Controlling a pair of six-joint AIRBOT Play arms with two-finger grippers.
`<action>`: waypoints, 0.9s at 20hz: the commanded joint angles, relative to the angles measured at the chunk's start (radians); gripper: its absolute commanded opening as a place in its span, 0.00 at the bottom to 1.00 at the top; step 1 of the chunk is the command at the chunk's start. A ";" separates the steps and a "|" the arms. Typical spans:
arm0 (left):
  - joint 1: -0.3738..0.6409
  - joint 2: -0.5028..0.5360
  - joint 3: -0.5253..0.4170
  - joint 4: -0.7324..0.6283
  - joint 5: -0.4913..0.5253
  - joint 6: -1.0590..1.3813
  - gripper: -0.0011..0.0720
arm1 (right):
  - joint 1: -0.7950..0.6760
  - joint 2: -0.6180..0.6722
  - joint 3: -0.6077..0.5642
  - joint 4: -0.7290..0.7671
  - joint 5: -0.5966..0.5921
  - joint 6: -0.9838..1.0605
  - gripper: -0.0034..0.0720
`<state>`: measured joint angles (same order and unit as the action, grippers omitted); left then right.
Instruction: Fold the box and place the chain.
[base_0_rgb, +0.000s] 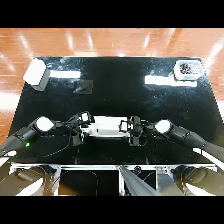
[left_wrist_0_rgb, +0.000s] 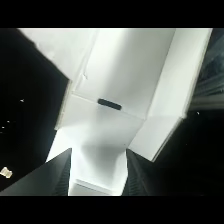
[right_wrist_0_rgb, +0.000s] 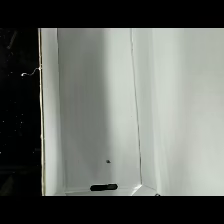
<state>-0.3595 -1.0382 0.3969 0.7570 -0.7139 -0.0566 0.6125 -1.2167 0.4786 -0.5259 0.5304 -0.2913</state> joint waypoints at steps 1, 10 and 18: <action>0.004 0.001 0.000 0.076 0.005 -0.004 0.65 | 0.001 0.000 0.000 0.000 0.000 0.000 0.75; 0.001 0.081 0.000 0.090 -0.033 -0.004 0.90 | 0.001 0.000 0.000 0.000 0.000 0.000 0.75; -0.062 0.113 -0.023 0.041 0.074 -0.003 0.90 | 0.001 0.000 0.000 0.001 0.000 0.000 0.75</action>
<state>-0.4122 -0.9333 0.3859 0.8291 -0.7109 -0.0605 0.6125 -1.2167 0.4782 -0.5255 0.5301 -0.2909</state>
